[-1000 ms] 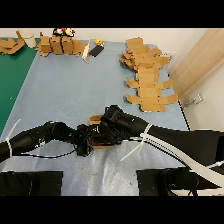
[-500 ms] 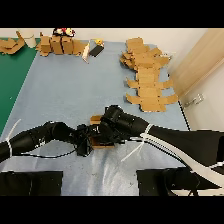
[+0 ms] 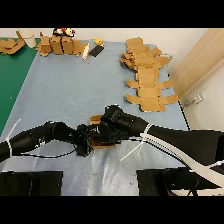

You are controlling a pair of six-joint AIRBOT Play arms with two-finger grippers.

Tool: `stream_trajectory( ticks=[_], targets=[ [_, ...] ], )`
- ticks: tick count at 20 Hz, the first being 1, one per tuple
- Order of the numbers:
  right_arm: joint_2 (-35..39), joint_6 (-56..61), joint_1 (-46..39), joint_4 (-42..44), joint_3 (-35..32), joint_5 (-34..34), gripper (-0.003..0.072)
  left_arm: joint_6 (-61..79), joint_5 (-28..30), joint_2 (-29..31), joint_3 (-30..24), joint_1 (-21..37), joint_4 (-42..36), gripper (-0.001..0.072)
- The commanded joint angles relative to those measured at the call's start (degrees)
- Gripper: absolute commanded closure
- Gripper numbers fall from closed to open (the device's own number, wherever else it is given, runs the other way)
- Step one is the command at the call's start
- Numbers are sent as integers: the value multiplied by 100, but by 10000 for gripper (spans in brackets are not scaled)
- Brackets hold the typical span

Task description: Fold the box.

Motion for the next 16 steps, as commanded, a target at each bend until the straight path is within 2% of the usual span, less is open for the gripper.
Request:
stream_trajectory(
  ticks=[1, 2, 6, 8, 10, 16],
  targets=[
    [-4, 4, -11, 7, 2, 22, 644, 9, 2, -4, 2, -2, 2, 250],
    [-4, 4, -11, 11, 2, 24, 677, 9, 2, -4, 2, -2, 2, 250],
    [7, 4, -9, 24, 2, 24, 667, 9, 2, -4, 2, -2, 2, 250],
    [15, 4, -9, 24, 4, -31, 435, 9, 2, -4, 2, -2, 2, 250],
    [26, 11, -9, 24, 2, -131, 402, 9, 2, -4, 4, -2, 2, 250],
    [188, 116, -76, 22, 2, -321, 401, 9, 2, -4, 4, -2, 2, 250]
  ],
)
